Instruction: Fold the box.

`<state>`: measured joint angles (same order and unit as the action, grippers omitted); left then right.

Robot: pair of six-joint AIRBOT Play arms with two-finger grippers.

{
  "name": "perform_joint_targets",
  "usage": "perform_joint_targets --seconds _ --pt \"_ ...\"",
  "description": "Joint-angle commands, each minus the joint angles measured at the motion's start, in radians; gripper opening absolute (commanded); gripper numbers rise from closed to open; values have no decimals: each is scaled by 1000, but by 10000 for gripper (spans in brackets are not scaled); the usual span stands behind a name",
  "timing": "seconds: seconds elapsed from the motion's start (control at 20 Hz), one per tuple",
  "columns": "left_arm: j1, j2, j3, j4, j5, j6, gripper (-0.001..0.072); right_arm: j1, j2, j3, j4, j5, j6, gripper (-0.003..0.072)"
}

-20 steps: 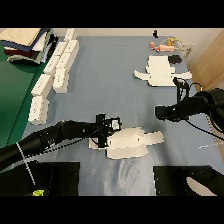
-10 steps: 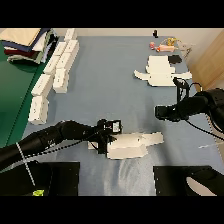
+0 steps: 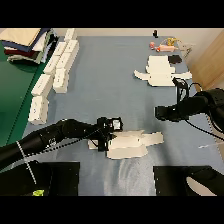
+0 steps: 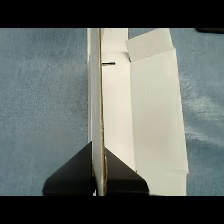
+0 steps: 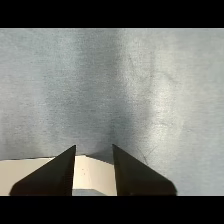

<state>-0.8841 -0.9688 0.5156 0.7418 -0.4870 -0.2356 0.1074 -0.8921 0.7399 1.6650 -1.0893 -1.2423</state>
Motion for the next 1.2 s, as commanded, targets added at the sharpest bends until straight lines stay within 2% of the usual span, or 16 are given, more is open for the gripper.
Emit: perform_joint_targets --seconds 0.0,0.3,0.5,0.65,0.7,0.75,0.8,1.0,1.15 --pt "1 0 12 -5 14 5 13 0 0 0 0 0 -1 345" --pt "1 -34 56 -5 -13 11 13 0 0 0 0 -1 0 345" --pt "1 -35 57 -6 -56 11 13 0 0 0 0 -1 -1 345" --pt "1 -35 57 -5 -47 14 12 0 0 0 0 -8 -8 345" --pt "1 -35 57 -5 -44 15 13 0 0 0 1 -22 -21 288" --pt "1 -35 57 -5 -45 14 14 0 0 0 5 -43 -50 111" --pt "0 -35 57 -5 -46 14 14 0 0 0 14 -66 -77 14" --pt "0 -36 55 -5 -48 14 14 3 7 -3 74 -170 -140 4" --pt "0 -55 55 -5 -47 14 14 38 43 -36 75 -182 -139 4"
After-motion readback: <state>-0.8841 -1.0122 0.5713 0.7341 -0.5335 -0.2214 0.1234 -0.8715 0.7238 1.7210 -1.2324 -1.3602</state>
